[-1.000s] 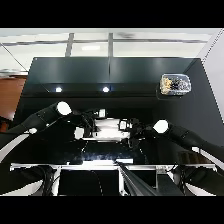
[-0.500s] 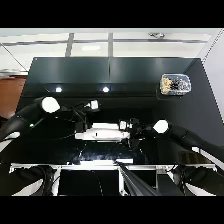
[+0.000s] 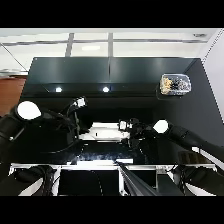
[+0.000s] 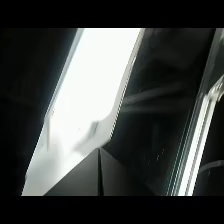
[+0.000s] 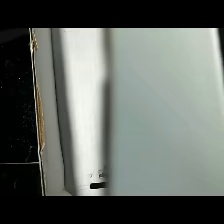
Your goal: Fold the box and place the chain.
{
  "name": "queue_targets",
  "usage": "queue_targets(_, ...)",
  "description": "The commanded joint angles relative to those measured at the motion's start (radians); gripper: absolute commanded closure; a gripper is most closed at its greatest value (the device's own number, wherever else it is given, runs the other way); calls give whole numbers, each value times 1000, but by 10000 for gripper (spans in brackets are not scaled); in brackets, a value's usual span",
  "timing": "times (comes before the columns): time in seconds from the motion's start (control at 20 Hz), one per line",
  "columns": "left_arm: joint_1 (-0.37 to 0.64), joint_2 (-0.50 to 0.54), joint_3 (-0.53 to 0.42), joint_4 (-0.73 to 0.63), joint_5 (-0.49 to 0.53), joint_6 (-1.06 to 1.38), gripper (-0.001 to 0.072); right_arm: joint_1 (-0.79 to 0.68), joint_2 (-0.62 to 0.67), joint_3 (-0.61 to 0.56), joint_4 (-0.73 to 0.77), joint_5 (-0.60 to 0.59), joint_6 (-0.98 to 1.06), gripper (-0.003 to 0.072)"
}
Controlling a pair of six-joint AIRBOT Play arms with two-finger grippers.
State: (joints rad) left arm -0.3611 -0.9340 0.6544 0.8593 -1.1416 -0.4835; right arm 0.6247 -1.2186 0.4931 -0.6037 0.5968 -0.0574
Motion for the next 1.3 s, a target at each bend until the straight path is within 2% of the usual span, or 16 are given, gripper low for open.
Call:
queue_targets(0.0, -53, -37, -62, -233, 227, 76, 677, 0, -1, -1, 0, 0, 0, 216)
queue_targets(0.2, -133, -115, -61, -243, 582, 87, 678, 0, -1, -1, 0, 0, 0, 216)
queue_targets(0.25, -143, -135, -61, -243, 634, 87, 677, 0, -1, -1, 0, 0, 0, 216)
queue_targets(0.3, -150, -156, -61, -244, 648, 87, 677, 0, -1, -1, 0, 0, 1, 216)
queue_targets(0.55, -163, -256, -61, -239, 531, 87, 678, 0, -1, -1, 1, -2, 2, 216)
queue_targets(0.7, -162, -260, -60, -223, 521, 88, 677, 0, -1, -1, 1, -3, 3, 217)
queue_targets(0.8, -153, -234, -50, -136, 529, 85, 674, 0, -1, -1, 1, -7, 7, 216)
queue_targets(0.85, -139, -206, -43, -108, 534, 84, 627, 0, -1, -1, 1, -8, 8, 217)
queue_targets(0.9, -122, -174, -35, -94, 535, 84, 438, 0, -1, -1, 1, -8, 8, 216)
queue_targets(0.95, -98, -134, -31, -82, 536, 84, 76, 0, -1, -1, 1, -8, 8, 216)
queue_targets(1.0, -72, -96, -31, -75, 525, 75, -1, 0, -1, -1, 1, -8, 8, 216)
queue_targets(1.1, -14, -13, -31, 2, 423, 70, -1, 0, -1, -1, 1, -8, 8, 217)
queue_targets(1.25, 69, 74, -31, 125, 211, 68, 0, 0, -1, -1, 1, -8, 8, 216)
